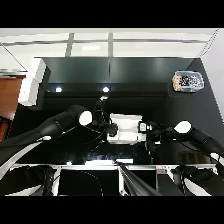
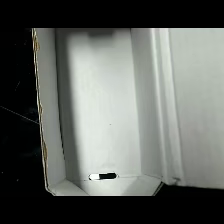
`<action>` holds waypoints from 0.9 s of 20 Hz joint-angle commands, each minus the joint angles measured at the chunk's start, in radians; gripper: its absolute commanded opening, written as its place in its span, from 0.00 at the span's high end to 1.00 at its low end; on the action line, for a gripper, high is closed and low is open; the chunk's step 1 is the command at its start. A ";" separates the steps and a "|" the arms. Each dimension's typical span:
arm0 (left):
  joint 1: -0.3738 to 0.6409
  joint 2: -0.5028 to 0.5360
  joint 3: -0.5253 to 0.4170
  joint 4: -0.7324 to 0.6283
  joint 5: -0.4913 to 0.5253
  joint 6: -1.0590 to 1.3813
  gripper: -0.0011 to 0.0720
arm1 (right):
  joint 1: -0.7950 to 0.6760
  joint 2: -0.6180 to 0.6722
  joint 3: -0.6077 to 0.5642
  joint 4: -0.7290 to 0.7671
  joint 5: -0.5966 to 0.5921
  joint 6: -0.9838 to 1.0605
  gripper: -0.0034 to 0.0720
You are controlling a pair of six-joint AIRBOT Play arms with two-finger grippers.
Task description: Fold the box and place the chain.
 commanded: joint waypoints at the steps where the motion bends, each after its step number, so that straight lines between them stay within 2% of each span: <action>1: -0.071 -0.036 0.064 0.248 -0.074 -0.266 0.13 | 0.000 -0.001 0.001 0.000 0.000 0.000 0.38; 3: -0.094 -0.082 0.122 0.280 -0.156 -0.299 0.13 | 0.000 -0.001 0.001 0.000 0.000 0.000 0.38; 6: -0.122 -0.148 0.193 0.280 -0.227 -0.330 0.30 | 0.000 -0.001 0.001 0.000 0.000 0.000 0.38; 10: -0.154 -0.180 0.228 0.298 -0.247 -0.422 0.32 | 0.000 -0.001 0.001 0.000 0.000 0.000 0.38; 12: -0.171 -0.182 0.228 0.332 -0.257 -0.468 0.50 | 0.000 -0.001 0.001 0.000 0.000 0.000 0.38; 18: -0.201 -0.185 0.228 0.407 -0.277 -0.585 0.50 | 0.000 -0.001 0.001 0.000 0.000 0.000 0.38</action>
